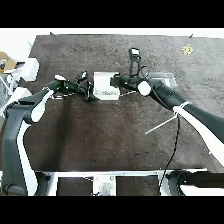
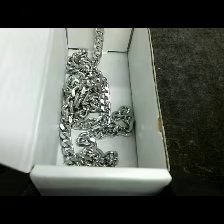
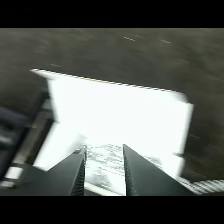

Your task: Fold the box and place the chain.

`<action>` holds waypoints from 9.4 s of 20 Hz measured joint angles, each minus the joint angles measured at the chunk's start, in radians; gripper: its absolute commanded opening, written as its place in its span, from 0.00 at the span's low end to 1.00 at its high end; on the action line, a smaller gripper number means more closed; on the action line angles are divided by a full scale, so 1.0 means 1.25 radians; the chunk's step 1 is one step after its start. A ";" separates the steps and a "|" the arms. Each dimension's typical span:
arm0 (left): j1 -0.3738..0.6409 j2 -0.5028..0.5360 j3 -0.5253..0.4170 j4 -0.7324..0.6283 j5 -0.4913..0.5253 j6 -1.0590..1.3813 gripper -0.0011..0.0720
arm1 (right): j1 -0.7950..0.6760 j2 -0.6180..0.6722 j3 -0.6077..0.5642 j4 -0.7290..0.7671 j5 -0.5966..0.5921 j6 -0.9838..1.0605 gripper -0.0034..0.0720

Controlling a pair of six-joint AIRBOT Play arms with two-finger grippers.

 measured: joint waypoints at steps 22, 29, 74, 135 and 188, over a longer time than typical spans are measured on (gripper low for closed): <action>0.000 0.000 0.000 0.000 0.000 0.000 0.73 | -0.267 -0.182 -0.063 0.096 -0.087 0.134 0.07; 0.000 0.000 0.000 0.000 0.000 0.000 0.73 | -0.211 -0.110 -0.064 0.090 -0.099 0.126 0.05; 0.000 0.000 0.000 -0.001 0.000 0.000 0.73 | -0.249 -0.147 -0.122 0.022 -0.163 0.182 0.29; 0.000 0.000 0.000 -0.001 0.000 0.000 0.73 | -0.233 -0.165 -0.086 -0.022 -0.161 0.256 0.05; 0.000 0.000 0.000 -0.001 0.000 0.000 0.73 | -0.247 -0.357 0.497 0.424 0.430 -0.714 0.20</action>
